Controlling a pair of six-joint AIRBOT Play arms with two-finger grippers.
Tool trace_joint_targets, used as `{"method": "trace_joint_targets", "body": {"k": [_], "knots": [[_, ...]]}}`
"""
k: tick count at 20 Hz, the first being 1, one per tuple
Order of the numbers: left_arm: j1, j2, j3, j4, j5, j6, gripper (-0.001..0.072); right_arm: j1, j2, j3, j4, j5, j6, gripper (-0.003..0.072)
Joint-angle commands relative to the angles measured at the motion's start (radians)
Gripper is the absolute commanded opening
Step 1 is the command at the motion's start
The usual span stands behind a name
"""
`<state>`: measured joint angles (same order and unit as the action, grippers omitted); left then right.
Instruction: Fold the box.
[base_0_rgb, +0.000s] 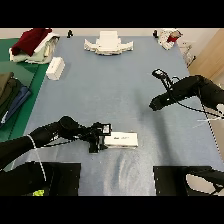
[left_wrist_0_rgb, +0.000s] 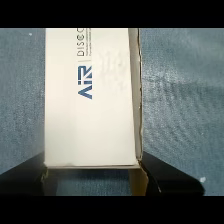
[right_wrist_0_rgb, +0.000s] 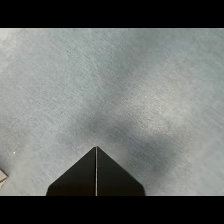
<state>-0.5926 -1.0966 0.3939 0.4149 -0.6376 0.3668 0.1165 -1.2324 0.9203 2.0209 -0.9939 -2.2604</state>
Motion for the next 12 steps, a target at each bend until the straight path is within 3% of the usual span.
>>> {"method": "trace_joint_targets", "body": {"k": [1, 8, 12], "knots": [[0.000, 0.000, 0.001, 0.000, 0.000, 0.000, 0.0464, -0.001, -0.001, 0.001, -0.001, 0.000, 0.001, 0.0004], [0.002, 0.010, 0.001, 0.000, 0.000, -0.050, 0.0464, -0.001, -0.001, 0.001, 0.000, 0.000, 0.001, 0.0004], [0.002, 0.091, 0.001, 0.027, 0.003, -0.183, 0.0464, -0.001, -0.001, 0.001, -0.001, 0.000, 0.001, 0.0004]]}}
